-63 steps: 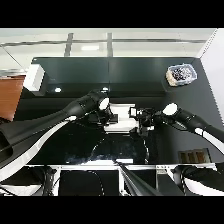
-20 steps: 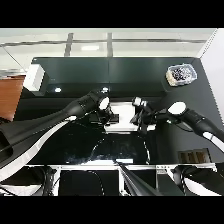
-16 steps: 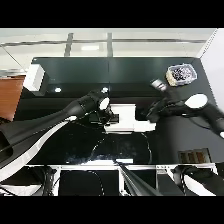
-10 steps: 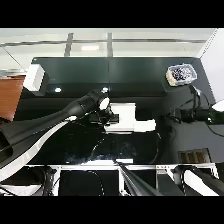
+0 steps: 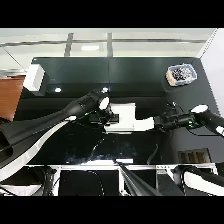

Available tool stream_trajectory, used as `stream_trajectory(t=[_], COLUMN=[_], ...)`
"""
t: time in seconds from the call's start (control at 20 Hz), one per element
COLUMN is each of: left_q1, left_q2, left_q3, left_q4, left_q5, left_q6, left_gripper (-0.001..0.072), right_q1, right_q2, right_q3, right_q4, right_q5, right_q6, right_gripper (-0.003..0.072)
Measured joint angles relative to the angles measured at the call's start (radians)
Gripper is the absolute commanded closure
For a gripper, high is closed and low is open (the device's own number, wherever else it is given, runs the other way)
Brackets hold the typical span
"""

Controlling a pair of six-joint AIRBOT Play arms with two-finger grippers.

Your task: Fold the box and place the chain.

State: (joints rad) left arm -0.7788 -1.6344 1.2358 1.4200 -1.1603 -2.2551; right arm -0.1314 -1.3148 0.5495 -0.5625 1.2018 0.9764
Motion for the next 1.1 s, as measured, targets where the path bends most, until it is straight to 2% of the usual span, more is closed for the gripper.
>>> stream_trajectory(t=[0.05, 0.1, 0.3, 0.35, 0.45, 0.5, 0.8, 1.1], left_q1=[0.0, 0.0, 0.0, 0.0, 0.0, 0.0, 0.0, 0.0], left_q2=[0.0, 0.0, 0.0, 0.0, 0.0, 0.0, 0.0, 0.0], left_q3=[0.0, 0.0, 0.0, 0.0, 0.0, 0.0, 0.0, 0.0], left_q4=[0.0, 0.0, 0.0, 0.0, -0.001, 0.0, 0.0, 0.002], left_q5=[0.0, 0.0, 0.0, 0.0, 0.0, 0.0, -0.003, -0.002], left_q6=[0.0, 0.0, 0.0, 0.0, 0.0, 0.0, 0.0, 0.0], left_gripper=[0.0683, 0.0683, 0.0683, 0.0683, 0.0683, 0.0683, 0.0683, 0.0683], right_q1=[0.013, 0.023, 0.053, 0.068, 0.116, 0.145, 0.309, 0.468], right_q2=[-0.006, -0.011, -0.02, -0.021, -0.022, -0.023, -0.023, -0.023], right_q3=[0.017, 0.037, 0.121, 0.137, 0.166, 0.182, 0.277, 0.343], right_q4=[0.021, 0.037, 0.075, 0.08, 0.077, 0.064, -0.076, -0.286], right_q5=[0.007, 0.021, 0.093, 0.106, 0.121, 0.122, 0.091, -0.028], right_q6=[-0.027, -0.047, -0.084, -0.083, -0.056, -0.036, 0.131, 0.406], right_gripper=[0.0355, 0.0126, 0.0157, 0.0235, 0.0287, 0.0381, 0.0382, 0.0382])
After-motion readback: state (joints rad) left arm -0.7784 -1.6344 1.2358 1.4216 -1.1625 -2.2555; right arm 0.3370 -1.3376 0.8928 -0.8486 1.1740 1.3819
